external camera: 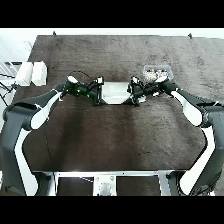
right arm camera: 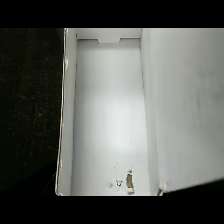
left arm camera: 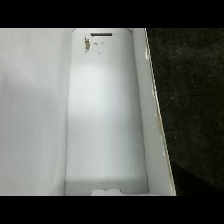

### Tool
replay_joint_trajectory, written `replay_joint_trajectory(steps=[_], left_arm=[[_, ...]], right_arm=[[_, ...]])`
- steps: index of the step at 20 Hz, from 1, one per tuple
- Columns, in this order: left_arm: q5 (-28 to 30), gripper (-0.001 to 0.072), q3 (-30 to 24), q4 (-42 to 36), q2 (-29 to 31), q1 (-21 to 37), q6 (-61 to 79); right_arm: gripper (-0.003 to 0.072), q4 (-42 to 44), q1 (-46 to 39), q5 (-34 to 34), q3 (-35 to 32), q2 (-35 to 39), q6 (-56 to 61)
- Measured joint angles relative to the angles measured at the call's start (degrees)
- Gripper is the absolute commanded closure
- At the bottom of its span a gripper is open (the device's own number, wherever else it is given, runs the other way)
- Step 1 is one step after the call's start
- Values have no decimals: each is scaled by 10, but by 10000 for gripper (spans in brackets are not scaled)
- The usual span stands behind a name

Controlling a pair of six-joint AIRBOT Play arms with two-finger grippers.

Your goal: Fold the box and place the chain.

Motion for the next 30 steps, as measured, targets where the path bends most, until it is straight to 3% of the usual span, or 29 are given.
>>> replay_joint_trajectory(steps=[30], left_arm=[[10,238,0,-1,0,0,0]], right_arm=[[268,0,0,1,0,0,0]])
